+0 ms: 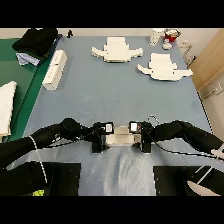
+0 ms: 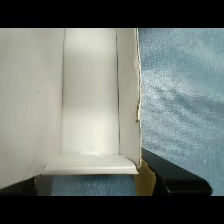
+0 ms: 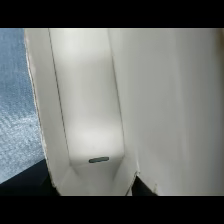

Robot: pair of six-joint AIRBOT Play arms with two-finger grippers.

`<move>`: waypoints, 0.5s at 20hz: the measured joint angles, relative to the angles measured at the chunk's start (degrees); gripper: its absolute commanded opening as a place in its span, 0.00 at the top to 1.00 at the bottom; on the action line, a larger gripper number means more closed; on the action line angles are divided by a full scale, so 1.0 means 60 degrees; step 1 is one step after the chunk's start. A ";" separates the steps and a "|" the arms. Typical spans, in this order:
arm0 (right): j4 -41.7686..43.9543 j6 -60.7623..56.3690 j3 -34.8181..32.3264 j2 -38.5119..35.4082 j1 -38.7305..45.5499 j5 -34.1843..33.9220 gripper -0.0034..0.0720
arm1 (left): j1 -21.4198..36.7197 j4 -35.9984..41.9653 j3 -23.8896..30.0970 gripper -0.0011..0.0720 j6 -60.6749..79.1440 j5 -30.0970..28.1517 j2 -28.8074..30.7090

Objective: Fold the box.

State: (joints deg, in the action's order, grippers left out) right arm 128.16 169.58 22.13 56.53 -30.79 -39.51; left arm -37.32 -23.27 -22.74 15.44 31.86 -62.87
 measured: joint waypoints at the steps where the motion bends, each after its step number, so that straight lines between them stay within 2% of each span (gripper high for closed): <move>1: 0.0000 0.0000 0.0000 0.0000 0.0000 0.0000 0.30 | 0.0000 0.0004 0.0000 0.04 -0.0004 -0.0004 0.0000; 10: 0.0000 -0.0007 0.0000 0.0000 0.0000 0.0000 0.30 | 0.0306 0.0018 0.0000 0.04 -0.0222 0.0036 0.0000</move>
